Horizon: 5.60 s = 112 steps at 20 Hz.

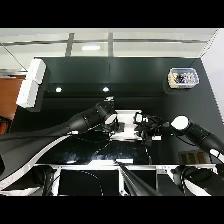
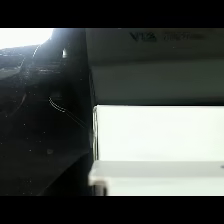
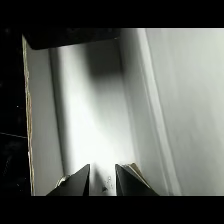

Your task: Fold the box and place the chain.

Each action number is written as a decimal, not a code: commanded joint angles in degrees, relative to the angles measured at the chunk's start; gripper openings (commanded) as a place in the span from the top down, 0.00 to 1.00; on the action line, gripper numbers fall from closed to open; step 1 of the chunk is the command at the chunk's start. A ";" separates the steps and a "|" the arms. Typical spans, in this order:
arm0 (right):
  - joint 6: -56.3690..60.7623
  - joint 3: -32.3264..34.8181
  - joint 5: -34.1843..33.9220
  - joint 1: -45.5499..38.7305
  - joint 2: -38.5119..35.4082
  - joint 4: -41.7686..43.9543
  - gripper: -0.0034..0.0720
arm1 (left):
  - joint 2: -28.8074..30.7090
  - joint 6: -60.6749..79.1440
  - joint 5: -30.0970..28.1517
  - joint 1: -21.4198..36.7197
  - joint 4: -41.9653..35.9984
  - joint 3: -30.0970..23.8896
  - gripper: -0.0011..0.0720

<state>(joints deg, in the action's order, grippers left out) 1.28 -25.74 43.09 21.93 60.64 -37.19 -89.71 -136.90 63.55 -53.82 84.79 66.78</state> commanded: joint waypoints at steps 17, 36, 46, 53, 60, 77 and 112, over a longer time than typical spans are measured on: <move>35.95 -6.49 17.05 -13.99 -6.05 -14.10 0.93 | -0.04 0.13 0.00 0.02 0.46 -0.02 0.95; 57.55 0.63 26.69 -29.57 6.29 3.85 0.93 | -0.35 0.13 0.00 0.00 0.42 -0.02 0.95; 57.44 -2.08 26.95 -22.14 6.29 6.71 0.13 | -0.48 0.13 0.04 0.00 0.20 -0.02 0.95; 69.61 -4.37 14.05 -9.31 6.29 1.18 0.22 | -0.48 0.13 0.20 0.00 0.20 -0.02 0.95; 93.44 -15.43 13.38 1.46 6.29 -23.19 0.22 | -0.48 0.13 0.17 0.00 0.20 -0.02 0.95; 126.46 -24.28 23.78 19.02 12.37 -45.72 0.54 | -0.50 0.13 0.15 0.00 0.22 -0.02 0.95; 123.67 -24.30 25.49 17.38 5.20 -43.80 0.44 | -0.50 0.13 0.15 0.00 0.20 -0.02 0.95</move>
<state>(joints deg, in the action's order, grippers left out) 126.63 -50.00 66.08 40.03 70.28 -80.99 -90.19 -136.70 63.75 -53.82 84.99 66.78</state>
